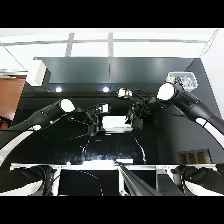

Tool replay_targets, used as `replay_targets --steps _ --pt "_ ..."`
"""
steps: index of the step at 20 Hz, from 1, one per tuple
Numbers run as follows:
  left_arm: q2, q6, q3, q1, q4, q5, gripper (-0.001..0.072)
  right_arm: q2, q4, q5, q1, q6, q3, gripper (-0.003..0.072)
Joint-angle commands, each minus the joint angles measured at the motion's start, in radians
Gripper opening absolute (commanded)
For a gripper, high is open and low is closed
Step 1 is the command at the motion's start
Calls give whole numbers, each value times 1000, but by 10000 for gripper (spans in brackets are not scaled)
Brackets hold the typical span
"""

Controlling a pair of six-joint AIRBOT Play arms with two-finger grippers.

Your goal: Fold the box and place the chain.

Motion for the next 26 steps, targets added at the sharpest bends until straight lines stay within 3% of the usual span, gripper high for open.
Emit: replay_targets --steps 1,17,20,23,25,26 --pt "0 0 1 0 0 1 350 2 -14 17 2 11 0 287" --pt "0 0 1 0 0 1 350 -19 -51 -18 21 75 1 285" --pt "0 0 1 0 0 0 350 9 -40 24 11 189 37 285" --pt "0 0 1 0 0 1 350 72 -26 117 -77 435 74 280" --pt "0 0 1 0 0 0 350 79 80 204 -161 608 39 15" --pt "0 0 1 0 0 1 350 78 184 191 -187 634 -11 15"
